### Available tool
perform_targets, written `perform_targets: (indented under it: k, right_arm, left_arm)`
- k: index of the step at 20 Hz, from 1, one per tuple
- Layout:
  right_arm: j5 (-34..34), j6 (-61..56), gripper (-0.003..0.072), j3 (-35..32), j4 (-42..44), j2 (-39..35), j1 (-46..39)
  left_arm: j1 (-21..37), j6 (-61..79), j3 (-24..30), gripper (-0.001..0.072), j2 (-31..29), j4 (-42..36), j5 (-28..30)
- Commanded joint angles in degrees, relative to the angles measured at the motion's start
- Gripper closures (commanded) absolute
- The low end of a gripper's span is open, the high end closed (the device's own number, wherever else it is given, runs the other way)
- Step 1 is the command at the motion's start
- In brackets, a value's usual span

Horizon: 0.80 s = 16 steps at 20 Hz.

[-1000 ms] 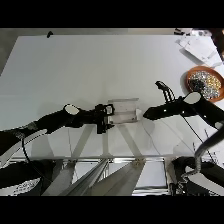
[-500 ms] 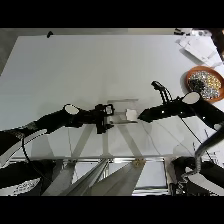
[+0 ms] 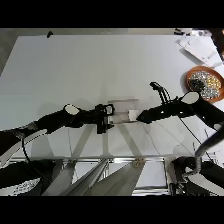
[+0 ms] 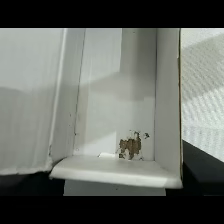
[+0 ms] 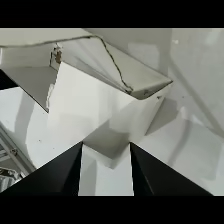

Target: Fold the box and place the chain.

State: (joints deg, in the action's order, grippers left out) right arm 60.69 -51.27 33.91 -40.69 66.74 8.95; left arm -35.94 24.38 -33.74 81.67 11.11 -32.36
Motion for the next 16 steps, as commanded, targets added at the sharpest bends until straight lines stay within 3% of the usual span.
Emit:
perform_targets:
  k: [1,2,9,16]
  right_arm:
    - [-3.9,-3.4,0.0261,0.2,-0.5,0.0,0.8]
    - [-5.9,-5.0,0.0139,0.2,-0.6,0.0,1.9]
    - [-12.4,-19.3,0.0143,2.7,-7.3,0.0,10.9]
    - [-13.8,-38.3,0.0152,6.1,-22.8,0.7,17.2]
  left_arm:
    - [0.0,0.0,0.0,0.0437,0.0,0.0,-0.1]
    - [0.0,0.0,0.0,0.0437,0.0,0.0,-0.2]
    - [0.0,0.0,0.0,0.0437,0.0,0.0,-0.4]
    - [0.0,0.0,0.0,0.0437,0.0,0.0,-0.4]
